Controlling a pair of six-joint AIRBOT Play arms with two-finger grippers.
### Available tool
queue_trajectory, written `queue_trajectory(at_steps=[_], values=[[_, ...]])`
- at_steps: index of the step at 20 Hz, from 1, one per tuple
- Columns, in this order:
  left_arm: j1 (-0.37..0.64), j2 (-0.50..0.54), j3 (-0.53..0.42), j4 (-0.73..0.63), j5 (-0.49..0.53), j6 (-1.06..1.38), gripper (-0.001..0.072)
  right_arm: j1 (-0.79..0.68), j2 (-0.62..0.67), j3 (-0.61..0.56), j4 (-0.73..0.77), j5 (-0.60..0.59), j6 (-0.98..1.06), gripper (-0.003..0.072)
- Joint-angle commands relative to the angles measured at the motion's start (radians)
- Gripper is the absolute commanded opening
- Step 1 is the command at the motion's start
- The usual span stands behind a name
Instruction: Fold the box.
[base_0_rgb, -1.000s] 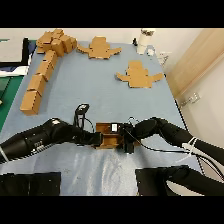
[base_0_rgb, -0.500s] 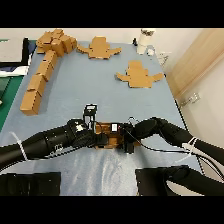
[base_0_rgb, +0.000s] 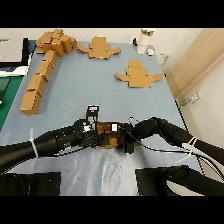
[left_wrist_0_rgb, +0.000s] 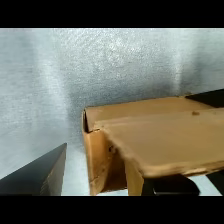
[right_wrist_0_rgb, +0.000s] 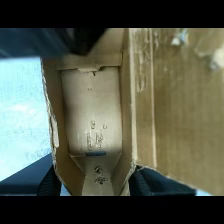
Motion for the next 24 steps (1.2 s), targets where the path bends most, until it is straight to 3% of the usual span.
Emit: queue_trajectory(at_steps=[1,6,7,10,11,12,14,15,23,24], values=[[0.000,-0.052,0.045,0.002,-0.009,0.023,0.0524,0.000,0.001,0.001,0.000,0.000,0.000,0.0511],[0.000,-0.093,0.066,0.002,-0.056,0.035,0.0513,0.000,0.001,0.001,0.000,0.000,0.000,0.0511],[0.000,-0.097,0.066,0.002,-0.056,0.037,0.0387,0.000,0.001,0.001,0.000,0.000,0.000,0.0511],[0.000,-0.098,0.066,0.003,-0.045,0.032,0.0354,0.000,0.001,0.001,0.000,0.000,0.000,0.0511],[0.000,-0.101,0.066,0.003,-0.047,0.032,0.0310,0.000,0.001,0.001,0.000,0.000,0.000,0.0511],[-0.001,-0.104,0.066,0.003,-0.045,0.037,0.0120,0.000,0.001,0.001,0.000,0.000,0.000,0.0511],[-0.007,-0.109,0.066,0.002,-0.045,0.031,0.0081,0.000,0.001,0.001,0.000,0.000,0.000,0.0511],[-0.007,-0.109,0.066,0.000,-0.046,0.028,0.0013,0.000,0.001,0.001,0.000,0.000,0.000,0.0512],[-0.012,-0.107,0.067,-0.039,-0.085,0.014,0.0016,0.000,0.001,0.001,0.000,0.000,0.000,0.0511],[-0.012,-0.107,0.069,-0.043,-0.096,0.018,0.0076,0.000,0.001,0.001,0.000,0.000,0.000,0.0511]])
